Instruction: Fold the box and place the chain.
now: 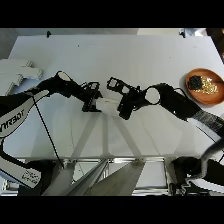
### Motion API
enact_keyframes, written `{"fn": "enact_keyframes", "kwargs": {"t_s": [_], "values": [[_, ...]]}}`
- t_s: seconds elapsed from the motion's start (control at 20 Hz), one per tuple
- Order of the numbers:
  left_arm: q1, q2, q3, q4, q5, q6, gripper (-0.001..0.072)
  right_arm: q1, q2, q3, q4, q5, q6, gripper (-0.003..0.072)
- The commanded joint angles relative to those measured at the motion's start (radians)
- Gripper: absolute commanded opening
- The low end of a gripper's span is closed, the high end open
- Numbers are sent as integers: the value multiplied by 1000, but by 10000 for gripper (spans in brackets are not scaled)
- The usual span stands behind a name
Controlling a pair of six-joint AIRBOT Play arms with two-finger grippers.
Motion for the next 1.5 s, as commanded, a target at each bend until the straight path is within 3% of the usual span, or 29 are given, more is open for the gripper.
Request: {"fn": "enact_keyframes", "kwargs": {"t_s": [0.0, 0.1, 0.35, 0.6, 1.2, 1.45], "values": [[0, 0, 0, 0, -1, -3, 394, 13, -24, 0, 26, 8, 0, 292], [0, 0, 0, 0, -1, -3, 394, 26, -42, 0, 27, -20, 2, 258], [0, 0, 0, 0, -1, -3, 394, 42, -24, 0, 20, -63, 4, 259], [0, 0, 0, 0, -1, -3, 394, 42, 19, 0, -109, -57, 82, 258], [0, 0, 0, 0, -1, -3, 394, 42, 21, 0, -159, -76, 90, 227], [0, 0, 0, 0, -1, -4, 394, 42, -24, 0, -154, -31, 115, 225]]}}
